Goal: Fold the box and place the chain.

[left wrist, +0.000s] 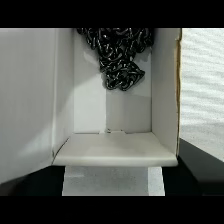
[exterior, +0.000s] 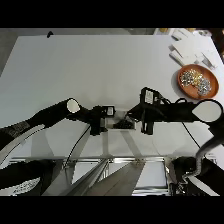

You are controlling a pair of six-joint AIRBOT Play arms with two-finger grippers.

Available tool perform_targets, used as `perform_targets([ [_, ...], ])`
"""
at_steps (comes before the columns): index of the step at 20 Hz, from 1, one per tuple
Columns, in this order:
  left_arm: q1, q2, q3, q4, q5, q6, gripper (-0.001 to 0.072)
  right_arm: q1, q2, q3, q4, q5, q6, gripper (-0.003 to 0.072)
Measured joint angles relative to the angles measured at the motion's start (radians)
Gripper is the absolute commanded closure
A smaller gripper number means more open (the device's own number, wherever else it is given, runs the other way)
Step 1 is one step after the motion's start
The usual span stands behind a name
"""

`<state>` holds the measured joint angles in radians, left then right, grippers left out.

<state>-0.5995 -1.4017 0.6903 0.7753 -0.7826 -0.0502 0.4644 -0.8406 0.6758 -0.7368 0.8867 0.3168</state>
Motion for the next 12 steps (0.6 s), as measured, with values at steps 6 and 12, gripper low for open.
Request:
perform_targets([
  [6,0.000,0.000,0.000,0.000,0.000,0.000,0.0576,0.029,-0.115,0.006,-0.090,-0.073,0.105,0.0368],
  [12,0.000,0.000,0.000,0.000,0.000,0.000,0.0576,-0.114,-0.121,0.141,-0.163,0.063,0.132,0.0455],
])
